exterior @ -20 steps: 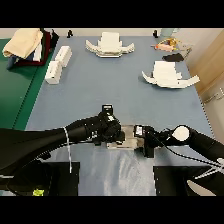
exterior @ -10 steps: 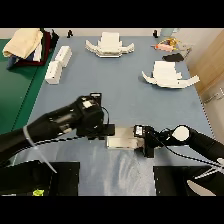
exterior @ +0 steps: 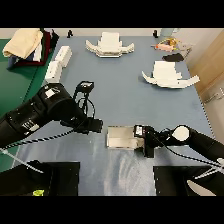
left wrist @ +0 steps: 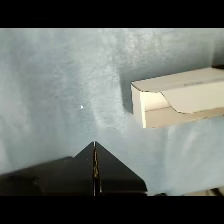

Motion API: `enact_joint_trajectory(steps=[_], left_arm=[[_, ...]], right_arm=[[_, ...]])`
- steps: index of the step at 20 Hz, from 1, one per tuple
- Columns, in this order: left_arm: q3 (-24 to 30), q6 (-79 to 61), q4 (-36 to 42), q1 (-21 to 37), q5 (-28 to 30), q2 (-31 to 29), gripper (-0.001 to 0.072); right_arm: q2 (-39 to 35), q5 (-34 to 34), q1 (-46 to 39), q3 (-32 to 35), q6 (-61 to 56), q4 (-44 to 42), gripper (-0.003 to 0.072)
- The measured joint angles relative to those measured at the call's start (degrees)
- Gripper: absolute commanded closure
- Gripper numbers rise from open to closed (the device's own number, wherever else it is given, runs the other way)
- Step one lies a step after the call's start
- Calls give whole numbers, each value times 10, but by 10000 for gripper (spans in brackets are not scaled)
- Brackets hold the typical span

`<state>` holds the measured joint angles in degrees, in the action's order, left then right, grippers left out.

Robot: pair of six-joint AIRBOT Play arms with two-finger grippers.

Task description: Fold the box.

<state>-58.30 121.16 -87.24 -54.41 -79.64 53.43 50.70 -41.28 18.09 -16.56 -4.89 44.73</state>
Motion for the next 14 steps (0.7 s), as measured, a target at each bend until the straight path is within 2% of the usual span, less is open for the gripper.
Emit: enact_joint_trajectory(steps=[4, 5, 6, 7, 11, 14], left_arm=[[28, -222, 7, 30, 24, -20, 694], [48, -294, 14, 50, 41, -30, 589], [71, -364, 27, 71, 61, -40, 113], [97, -440, 48, 96, 90, -50, 13], [209, -709, 173, 179, 203, -63, 14], [274, -913, 288, 204, 267, -54, 14]], right_arm=[[0, 0, 0, 0, 0, 0, 178], [0, 0, 0, 0, 0, 0, 178], [0, 0, 0, 0, 0, 0, 178], [0, 0, 0, 0, 0, 0, 178], [0, 0, 0, 0, 0, 0, 178], [0, 0, 0, 0, 0, 0, 178]])
